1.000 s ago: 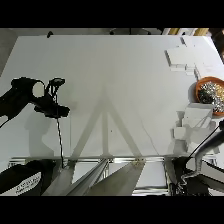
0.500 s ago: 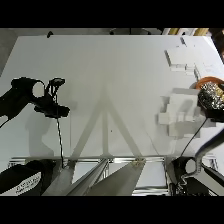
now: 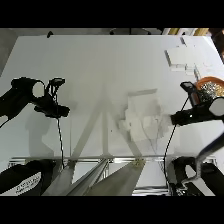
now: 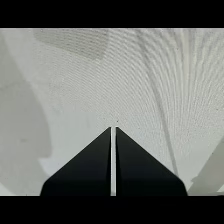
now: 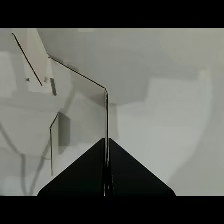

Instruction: Fold the box and place the chain.

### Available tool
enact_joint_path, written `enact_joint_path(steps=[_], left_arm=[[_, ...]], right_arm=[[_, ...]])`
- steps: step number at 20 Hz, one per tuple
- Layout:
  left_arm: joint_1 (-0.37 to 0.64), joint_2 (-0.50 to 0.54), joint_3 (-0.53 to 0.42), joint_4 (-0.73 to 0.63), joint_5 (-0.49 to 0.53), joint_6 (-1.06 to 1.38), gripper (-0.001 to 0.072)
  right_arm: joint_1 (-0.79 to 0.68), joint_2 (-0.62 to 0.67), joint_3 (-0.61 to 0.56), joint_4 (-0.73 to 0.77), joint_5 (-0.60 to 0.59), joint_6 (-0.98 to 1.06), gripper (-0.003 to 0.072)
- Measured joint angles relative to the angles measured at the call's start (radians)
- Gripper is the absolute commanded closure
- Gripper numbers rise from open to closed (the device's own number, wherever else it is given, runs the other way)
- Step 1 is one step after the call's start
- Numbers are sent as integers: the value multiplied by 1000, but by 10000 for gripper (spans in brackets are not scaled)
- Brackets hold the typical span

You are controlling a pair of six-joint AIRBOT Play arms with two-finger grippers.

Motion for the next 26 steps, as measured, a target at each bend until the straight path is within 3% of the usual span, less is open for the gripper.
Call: enact_joint_path(steps=[5, 9, 10, 11, 12, 21, 26], left_arm=[[0, -2, 0, -68, 103, 0, 679], [-8, -23, -2, -251, 201, 63, 674], [-16, -31, -3, -306, 216, 111, 577], [-30, -44, -4, -369, 229, 177, 396], [-47, -58, -4, -436, 239, 250, 269], [-256, -304, -5, -1165, 280, 974, 199], [-280, -377, -5, -1358, 299, 1134, 200]], right_arm=[[149, 70, -77, 28, -72, 74, 667], [193, 83, -90, 41, -93, 92, 667], [198, 85, -92, 43, -95, 93, 667], [201, 86, -93, 46, -98, 96, 667], [204, 86, -94, 48, -98, 97, 667], [209, 87, -95, 55, -103, 100, 667], [209, 87, -95, 56, -103, 100, 666]])
